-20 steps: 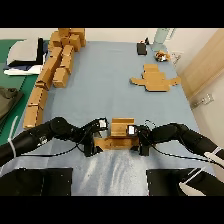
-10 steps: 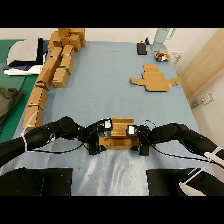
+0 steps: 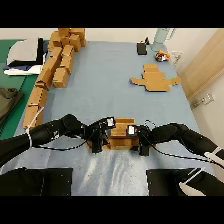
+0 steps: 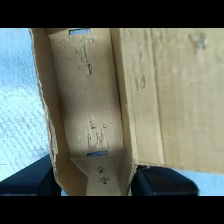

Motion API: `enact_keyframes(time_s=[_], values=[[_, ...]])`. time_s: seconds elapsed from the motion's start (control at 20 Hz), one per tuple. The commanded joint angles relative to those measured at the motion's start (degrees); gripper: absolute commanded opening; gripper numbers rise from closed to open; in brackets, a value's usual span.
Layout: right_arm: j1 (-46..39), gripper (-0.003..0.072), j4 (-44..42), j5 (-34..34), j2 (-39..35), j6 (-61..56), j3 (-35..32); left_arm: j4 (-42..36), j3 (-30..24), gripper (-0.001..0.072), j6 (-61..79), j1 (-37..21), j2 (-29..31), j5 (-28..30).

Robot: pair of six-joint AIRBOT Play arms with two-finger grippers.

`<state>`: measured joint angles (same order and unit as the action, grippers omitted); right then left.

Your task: Fold the box.

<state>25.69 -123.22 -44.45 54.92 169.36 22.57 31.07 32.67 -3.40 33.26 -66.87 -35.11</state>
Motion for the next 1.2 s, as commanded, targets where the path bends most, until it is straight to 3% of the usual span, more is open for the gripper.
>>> enact_keyframes(time_s=[0.0,0.85,0.9,0.95,1.15], values=[[0.0,0.0478,0.0,0.0,0.0,0.0,0.0,-1.9,0.3,0.0234,0.0,0.0,-0.5,-1.1],[0.0,0.0478,0.0,0.0,0.0,0.0,0.0,-10.3,0.5,0.0267,8.8,1.4,-2.8,1.1],[0.0,0.0478,0.0,0.0,0.0,0.0,0.0,-10.3,0.5,0.0384,8.8,1.4,-2.8,1.1],[0.0,0.0478,0.0,0.0,0.0,0.0,0.0,-10.3,0.5,0.0618,8.8,1.4,-2.8,1.1],[0.0,0.0478,0.0,0.0,0.0,0.0,0.0,-10.3,0.5,0.0613,8.7,1.4,-2.8,1.0]])
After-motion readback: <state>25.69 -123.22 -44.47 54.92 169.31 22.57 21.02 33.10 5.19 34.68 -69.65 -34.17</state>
